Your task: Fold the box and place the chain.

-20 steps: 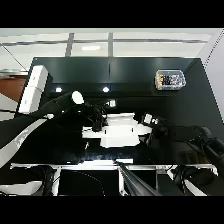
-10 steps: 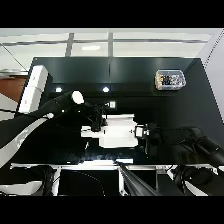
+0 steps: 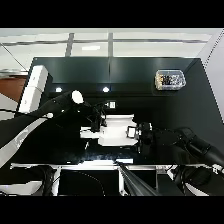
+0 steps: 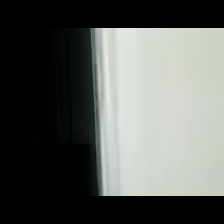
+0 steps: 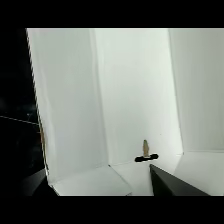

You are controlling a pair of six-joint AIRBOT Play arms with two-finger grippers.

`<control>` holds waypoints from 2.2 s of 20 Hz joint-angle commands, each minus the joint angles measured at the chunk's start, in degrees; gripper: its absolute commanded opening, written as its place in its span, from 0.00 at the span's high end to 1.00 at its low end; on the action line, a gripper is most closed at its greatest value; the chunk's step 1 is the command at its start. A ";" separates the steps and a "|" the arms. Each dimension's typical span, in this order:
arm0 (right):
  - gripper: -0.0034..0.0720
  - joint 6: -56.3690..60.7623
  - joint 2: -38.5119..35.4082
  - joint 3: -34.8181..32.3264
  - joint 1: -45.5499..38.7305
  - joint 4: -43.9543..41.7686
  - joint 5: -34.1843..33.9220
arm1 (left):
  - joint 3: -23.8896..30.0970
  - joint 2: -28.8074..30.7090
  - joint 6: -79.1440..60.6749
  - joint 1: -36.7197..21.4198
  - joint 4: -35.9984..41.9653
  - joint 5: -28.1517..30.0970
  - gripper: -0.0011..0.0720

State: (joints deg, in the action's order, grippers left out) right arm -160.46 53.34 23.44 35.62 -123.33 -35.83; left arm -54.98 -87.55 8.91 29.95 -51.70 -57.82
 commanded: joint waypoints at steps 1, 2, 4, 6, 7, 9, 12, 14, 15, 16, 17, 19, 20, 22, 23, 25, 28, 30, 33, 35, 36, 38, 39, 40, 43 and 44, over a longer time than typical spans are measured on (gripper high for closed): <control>0.00 7.85 -0.33 2.27 0.44 4.57 1.11 | -0.02 -0.02 0.57 0.04 0.09 0.61 0.95; 0.00 8.85 -0.48 2.62 0.44 5.11 1.18 | -0.04 -0.02 0.57 0.04 0.11 1.05 0.95; 0.00 9.33 -0.57 3.45 0.44 5.09 1.07 | -0.04 -0.02 0.57 0.04 0.09 1.09 0.95; 0.00 10.23 -0.57 4.31 0.44 5.20 1.57 | -0.04 0.07 0.55 0.04 0.04 1.38 0.95; 0.00 10.23 -0.57 4.61 0.44 5.29 2.23 | -0.04 0.33 0.57 0.04 0.04 2.19 0.95; 0.00 10.23 -0.57 4.83 0.44 5.31 3.04 | -0.02 1.49 0.55 0.09 0.04 4.72 0.95; 0.00 10.23 -0.57 4.90 0.00 4.90 4.66 | -0.04 3.08 0.55 0.07 -0.55 6.36 0.95; 0.00 10.25 -0.57 4.92 -2.14 4.42 6.29 | -0.02 2.82 0.55 0.09 -0.59 5.07 0.95; 0.00 10.23 -0.57 4.96 -3.41 4.42 6.49 | -0.02 2.82 0.55 0.31 -0.57 4.70 0.95; 0.00 9.97 -0.57 4.96 -4.26 4.44 6.47 | -0.02 2.82 0.55 0.52 -0.59 4.70 0.95; 0.00 9.31 -0.55 4.96 -4.55 4.44 6.34 | -0.02 2.82 0.52 0.98 -0.61 4.76 0.95; 0.00 6.32 -0.55 4.96 -4.55 4.44 6.29 | -0.02 2.82 0.52 1.92 -1.73 4.85 0.95; 0.00 4.55 -0.55 4.96 -4.55 4.44 6.34 | -0.02 2.82 0.52 2.32 -2.58 4.79 0.95; 0.00 2.71 -0.55 4.96 -4.55 4.39 6.64 | -0.02 2.82 0.52 2.97 -4.20 4.79 0.95; 0.00 2.71 -0.55 4.96 -4.55 3.87 6.67 | -0.02 2.82 0.52 2.97 -4.24 4.79 0.95; 0.00 2.69 -0.44 4.96 -4.55 2.80 6.62 | -0.02 2.82 0.52 2.91 -4.68 4.83 0.95; 0.00 0.02 0.66 4.96 -4.55 -0.35 5.95 | -0.02 2.82 0.52 2.93 -4.81 4.83 0.95; 0.00 -3.45 1.70 5.18 -4.55 -3.69 6.16 | -0.02 2.82 0.55 2.93 -4.81 4.83 0.95; 0.00 -4.83 2.69 5.49 -4.55 -4.92 6.01 | -0.02 2.82 0.55 2.91 -4.81 4.85 0.95; 0.00 -5.29 3.41 5.49 -4.55 -6.93 5.44 | -0.02 2.82 0.55 2.91 -4.81 4.85 0.95; 0.00 -5.68 3.67 5.49 -4.55 -7.85 4.85 | -0.02 2.82 0.55 2.91 -4.83 4.85 0.95; 0.00 -6.64 3.87 5.49 -4.57 -9.33 3.69 | -0.02 2.82 0.55 2.91 -4.83 4.83 0.95; 0.00 -6.60 3.87 5.49 -4.57 -9.70 3.65 | -0.02 2.82 0.52 2.91 -4.83 4.85 0.95; 0.00 -6.60 3.85 5.49 -4.74 -9.70 3.67 | -0.02 2.82 0.52 2.91 -4.83 4.85 0.95; 0.00 -6.64 3.87 5.49 -7.50 -10.71 3.26 | -0.02 2.82 0.52 2.91 -4.83 4.83 0.95; 0.00 -6.88 3.87 5.49 -8.98 -11.89 2.43 | -0.02 2.82 0.55 2.91 -4.83 4.85 0.95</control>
State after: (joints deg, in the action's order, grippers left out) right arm -166.84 57.14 28.88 29.02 -133.29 -32.32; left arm -54.98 -84.73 9.43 32.86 -56.53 -53.08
